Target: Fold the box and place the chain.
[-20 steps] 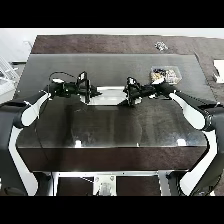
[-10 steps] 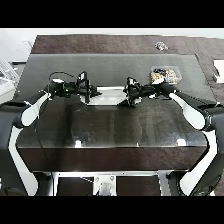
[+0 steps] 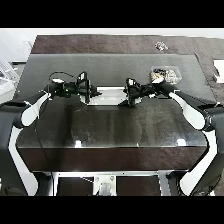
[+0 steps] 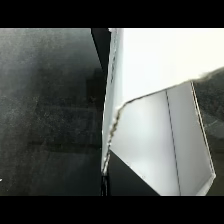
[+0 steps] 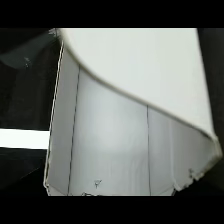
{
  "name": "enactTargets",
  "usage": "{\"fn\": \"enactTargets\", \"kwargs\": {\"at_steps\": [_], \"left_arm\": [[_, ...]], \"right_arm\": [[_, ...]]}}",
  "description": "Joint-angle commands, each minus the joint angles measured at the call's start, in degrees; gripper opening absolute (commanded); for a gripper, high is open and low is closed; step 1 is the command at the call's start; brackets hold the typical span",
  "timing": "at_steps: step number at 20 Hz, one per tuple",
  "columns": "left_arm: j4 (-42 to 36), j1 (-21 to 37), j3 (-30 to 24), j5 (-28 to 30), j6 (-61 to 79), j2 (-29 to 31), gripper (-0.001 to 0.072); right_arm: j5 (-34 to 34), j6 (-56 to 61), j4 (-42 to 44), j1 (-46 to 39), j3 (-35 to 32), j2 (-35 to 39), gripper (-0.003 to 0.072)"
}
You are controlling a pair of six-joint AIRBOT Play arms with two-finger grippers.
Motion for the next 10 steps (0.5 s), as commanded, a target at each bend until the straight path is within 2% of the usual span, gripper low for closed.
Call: {"fn": "enactTargets", "kwargs": {"at_steps": [1,10], "left_arm": [[0.0,0.0,0.0,0.1,0.0,0.0,0.0022],[0.0,0.0,0.0,0.1,0.0,0.0,0.0022]], "right_arm": [[-0.3,-1.4,-0.8,0.0,0.5,0.0,0.0625],[-0.2,-1.4,-0.8,0.4,0.5,0.0,0.0603]]}}
